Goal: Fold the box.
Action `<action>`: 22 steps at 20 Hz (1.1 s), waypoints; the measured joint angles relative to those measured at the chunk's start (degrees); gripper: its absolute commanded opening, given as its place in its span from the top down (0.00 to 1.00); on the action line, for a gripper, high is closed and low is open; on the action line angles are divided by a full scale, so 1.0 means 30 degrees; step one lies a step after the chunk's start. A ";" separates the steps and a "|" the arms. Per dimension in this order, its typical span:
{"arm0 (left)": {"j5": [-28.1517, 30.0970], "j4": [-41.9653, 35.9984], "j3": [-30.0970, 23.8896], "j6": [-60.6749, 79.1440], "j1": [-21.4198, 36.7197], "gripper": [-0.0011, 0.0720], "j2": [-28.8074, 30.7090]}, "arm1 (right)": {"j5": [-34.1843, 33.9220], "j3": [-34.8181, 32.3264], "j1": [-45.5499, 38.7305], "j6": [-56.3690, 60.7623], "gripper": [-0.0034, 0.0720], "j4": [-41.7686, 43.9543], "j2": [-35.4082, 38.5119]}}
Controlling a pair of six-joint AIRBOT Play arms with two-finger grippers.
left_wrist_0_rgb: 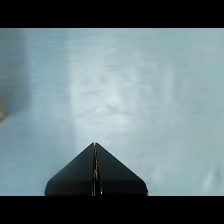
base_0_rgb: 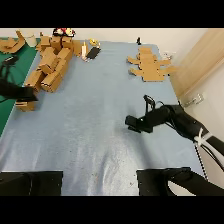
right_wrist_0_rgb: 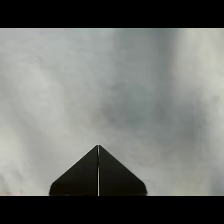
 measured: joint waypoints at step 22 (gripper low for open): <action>0.3257 -0.0925 0.0073 -0.5384 -1.2735 0.97 -0.3774 | -0.1282 0.8306 0.3410 -0.3417 0.94 0.0051 -0.6630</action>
